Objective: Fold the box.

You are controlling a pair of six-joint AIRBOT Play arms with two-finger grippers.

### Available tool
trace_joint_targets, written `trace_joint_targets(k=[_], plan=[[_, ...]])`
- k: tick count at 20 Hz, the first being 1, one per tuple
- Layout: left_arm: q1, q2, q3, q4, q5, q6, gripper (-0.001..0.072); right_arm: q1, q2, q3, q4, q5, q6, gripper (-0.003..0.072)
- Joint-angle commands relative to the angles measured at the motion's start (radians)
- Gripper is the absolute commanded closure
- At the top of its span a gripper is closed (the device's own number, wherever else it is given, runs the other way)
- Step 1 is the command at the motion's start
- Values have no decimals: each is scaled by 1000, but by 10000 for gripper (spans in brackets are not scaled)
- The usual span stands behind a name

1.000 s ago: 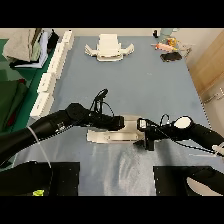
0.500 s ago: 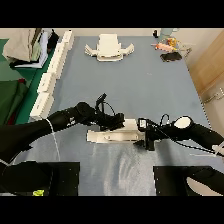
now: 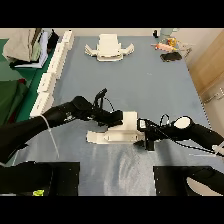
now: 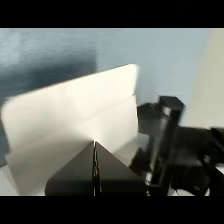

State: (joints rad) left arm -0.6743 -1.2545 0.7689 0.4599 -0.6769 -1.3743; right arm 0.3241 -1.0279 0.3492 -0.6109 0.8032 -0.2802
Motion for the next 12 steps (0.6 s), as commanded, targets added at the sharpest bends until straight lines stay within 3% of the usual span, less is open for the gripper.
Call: trace_joint_targets(k=[1,6,9,12], plan=[[91,118,19,38,-116,82,695,0,1,1,1,0,3,217],[159,356,18,430,-255,140,694,0,1,1,1,0,3,218],[129,432,18,472,-321,406,695,0,1,1,1,0,3,218],[63,461,16,587,-300,560,695,0,1,1,1,0,3,218]])
